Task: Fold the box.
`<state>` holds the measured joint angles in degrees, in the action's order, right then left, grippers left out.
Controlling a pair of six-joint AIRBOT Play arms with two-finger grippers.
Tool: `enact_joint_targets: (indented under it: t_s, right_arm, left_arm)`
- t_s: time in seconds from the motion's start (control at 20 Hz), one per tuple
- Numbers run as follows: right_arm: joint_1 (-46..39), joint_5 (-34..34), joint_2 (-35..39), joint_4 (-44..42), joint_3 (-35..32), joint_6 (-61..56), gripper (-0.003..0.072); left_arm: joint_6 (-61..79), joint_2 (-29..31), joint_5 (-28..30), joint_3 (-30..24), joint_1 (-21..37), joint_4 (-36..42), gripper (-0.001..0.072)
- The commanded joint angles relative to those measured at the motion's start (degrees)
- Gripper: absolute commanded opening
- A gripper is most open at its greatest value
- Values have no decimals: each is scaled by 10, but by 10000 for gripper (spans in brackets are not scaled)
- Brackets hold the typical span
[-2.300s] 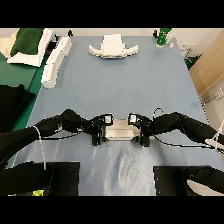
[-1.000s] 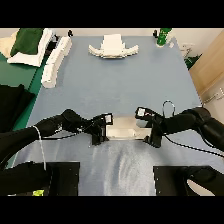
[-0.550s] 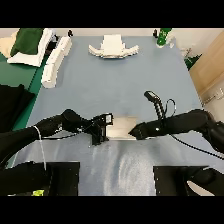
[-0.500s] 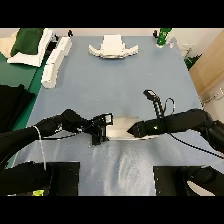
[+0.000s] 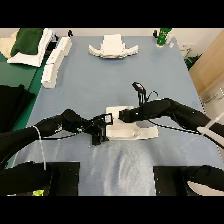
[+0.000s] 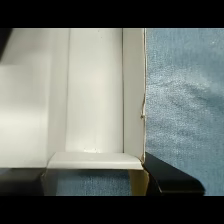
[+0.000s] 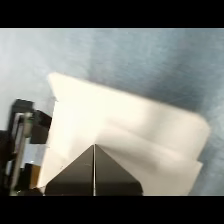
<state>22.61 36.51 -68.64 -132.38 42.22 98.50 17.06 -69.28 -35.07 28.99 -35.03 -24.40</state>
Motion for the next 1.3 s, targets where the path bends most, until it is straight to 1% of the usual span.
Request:
enact_joint_targets:
  t_s: [0.0, 0.25, 0.4, 0.55, 0.7, 0.85, 1.0, 1.1, 1.25]
  right_arm:
    - [-1, 1, -65, 12, 8, 14, 2]
    - [-1, 2, -69, 11, 8, 32, 2]
    - [-1, 6, -54, 23, 15, 61, 2]
    - [-1, 26, -16, 92, 39, 59, 2]
    - [-1, 64, 40, 167, 67, 39, 2]
    - [-1, 104, 97, 231, 68, 33, 2]
    - [-1, 174, 150, 281, 41, 62, 2]
    - [-1, 202, 197, 297, -7, 95, 2]
    - [-1, 214, 283, 294, -90, 151, 2]
  left_arm:
    - [0, 0, 0, 0, 0, 0, 430]
    - [0, 0, 0, 0, 0, 0, 429]
    - [0, 0, 0, 0, 0, 0, 430]
    - [0, 0, 0, 0, 0, 0, 430]
    - [0, 0, 0, 0, 0, 0, 430]
    - [0, 0, 0, 0, 0, 0, 429]
    - [0, 0, 0, 0, 0, 0, 430]
    - [0, 0, 0, 0, 0, 0, 430]
    - [0, 0, 0, 0, 0, 0, 429]
